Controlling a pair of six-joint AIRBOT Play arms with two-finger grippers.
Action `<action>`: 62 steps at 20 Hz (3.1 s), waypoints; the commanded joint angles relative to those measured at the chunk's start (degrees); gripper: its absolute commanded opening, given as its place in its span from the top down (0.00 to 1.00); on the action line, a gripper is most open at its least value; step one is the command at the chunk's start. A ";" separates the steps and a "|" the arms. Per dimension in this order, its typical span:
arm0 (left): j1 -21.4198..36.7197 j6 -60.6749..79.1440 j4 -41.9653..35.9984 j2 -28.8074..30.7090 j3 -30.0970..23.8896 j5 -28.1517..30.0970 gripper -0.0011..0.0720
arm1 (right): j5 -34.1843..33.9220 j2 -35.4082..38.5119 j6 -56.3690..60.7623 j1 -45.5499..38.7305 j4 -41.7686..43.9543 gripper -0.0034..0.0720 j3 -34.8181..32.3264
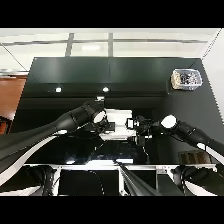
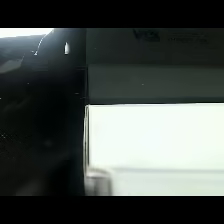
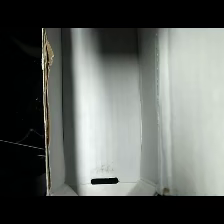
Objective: Fold the box and place the chain.
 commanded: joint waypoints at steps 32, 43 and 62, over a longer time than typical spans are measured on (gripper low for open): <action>0.02 3.56 1.51 0.00 0.04 -0.96 0.95 | 6.25 8.66 11.85 -0.61 -10.34 0.42 0.07; 0.02 3.54 1.46 0.00 0.04 -0.87 0.95 | 3.13 6.29 13.60 2.19 -1.46 0.65 -0.07; 0.02 3.54 1.25 0.00 0.04 -1.16 0.95 | 2.34 4.31 15.52 2.12 3.58 0.45 -0.37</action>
